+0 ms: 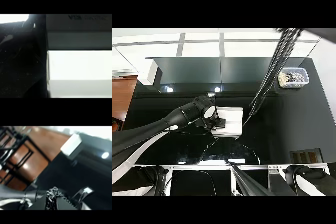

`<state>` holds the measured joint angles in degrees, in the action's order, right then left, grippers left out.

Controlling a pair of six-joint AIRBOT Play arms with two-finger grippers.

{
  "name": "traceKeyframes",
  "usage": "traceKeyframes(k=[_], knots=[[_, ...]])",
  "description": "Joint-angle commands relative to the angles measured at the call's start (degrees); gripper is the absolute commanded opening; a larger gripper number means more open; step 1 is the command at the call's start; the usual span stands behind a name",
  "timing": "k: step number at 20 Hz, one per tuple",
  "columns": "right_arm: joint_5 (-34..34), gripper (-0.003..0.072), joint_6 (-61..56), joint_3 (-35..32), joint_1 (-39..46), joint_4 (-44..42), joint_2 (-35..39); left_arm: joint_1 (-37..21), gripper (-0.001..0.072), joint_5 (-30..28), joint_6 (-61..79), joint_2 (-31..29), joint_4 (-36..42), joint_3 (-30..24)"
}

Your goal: Fold the box and place the chain.

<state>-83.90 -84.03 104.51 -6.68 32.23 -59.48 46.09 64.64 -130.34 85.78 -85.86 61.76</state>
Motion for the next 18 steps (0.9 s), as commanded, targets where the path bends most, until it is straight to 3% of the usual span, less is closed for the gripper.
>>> traceKeyframes(k=[1, 6, 13, 18], knots=[[0.5, 0.0016, 0.5, -3.1, -4.1, 1.9, -0.6, 0.0, 0.0027, -0.1, 0.0, 0.0, 0.0, 0.0], [8.0, 0.0015, 1.3, -13.5, -10.9, 2.2, -0.7, 0.0, 0.0027, -0.1, 0.0, 0.0, 0.0, 0.0], [10.8, 0.0016, 2.2, -28.9, -14.6, 6.7, -0.7, 0.0, 0.0027, -0.1, 0.0, 0.0, 0.0, 0.0], [24.7, 0.0017, 2.2, -46.3, -17.7, 7.5, -1.0, 0.0, 0.0027, -0.1, 0.0, 0.0, 0.0, 0.0]])
